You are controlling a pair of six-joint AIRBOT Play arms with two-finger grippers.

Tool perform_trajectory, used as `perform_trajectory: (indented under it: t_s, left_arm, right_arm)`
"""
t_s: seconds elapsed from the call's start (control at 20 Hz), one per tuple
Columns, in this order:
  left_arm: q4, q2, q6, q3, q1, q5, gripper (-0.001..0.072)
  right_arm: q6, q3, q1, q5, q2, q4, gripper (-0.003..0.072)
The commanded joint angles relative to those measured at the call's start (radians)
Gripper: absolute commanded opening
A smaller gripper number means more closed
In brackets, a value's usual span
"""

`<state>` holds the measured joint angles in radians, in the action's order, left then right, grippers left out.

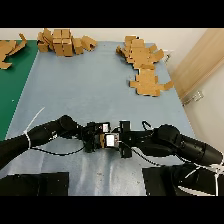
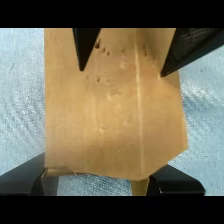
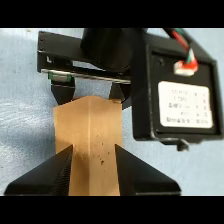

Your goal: Fold the box.

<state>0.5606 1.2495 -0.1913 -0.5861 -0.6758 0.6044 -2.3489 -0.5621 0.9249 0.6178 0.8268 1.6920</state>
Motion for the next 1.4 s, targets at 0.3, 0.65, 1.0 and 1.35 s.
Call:
perform_trajectory:
  t_s: [0.3,0.65,1.0,1.35]
  left_arm:
    - [0.000,0.000,0.000,-0.001,0.000,-0.001,0.0467]
    - [0.000,0.000,0.001,-0.001,0.000,-0.001,0.0467]
    - [0.000,0.000,0.001,-0.001,0.000,-0.001,0.0467]
    - [0.000,0.000,0.001,-0.001,0.000,-0.001,0.0467]
  right_arm:
    - [0.000,-0.008,0.005,0.003,0.032,-0.032,0.0270]
    - [0.000,-0.037,0.004,0.019,0.034,-0.044,0.0157]
    - [0.000,-0.037,0.005,0.023,0.043,-0.037,0.0099]
    - [0.000,-0.037,0.005,0.049,0.075,-0.008,0.0099]
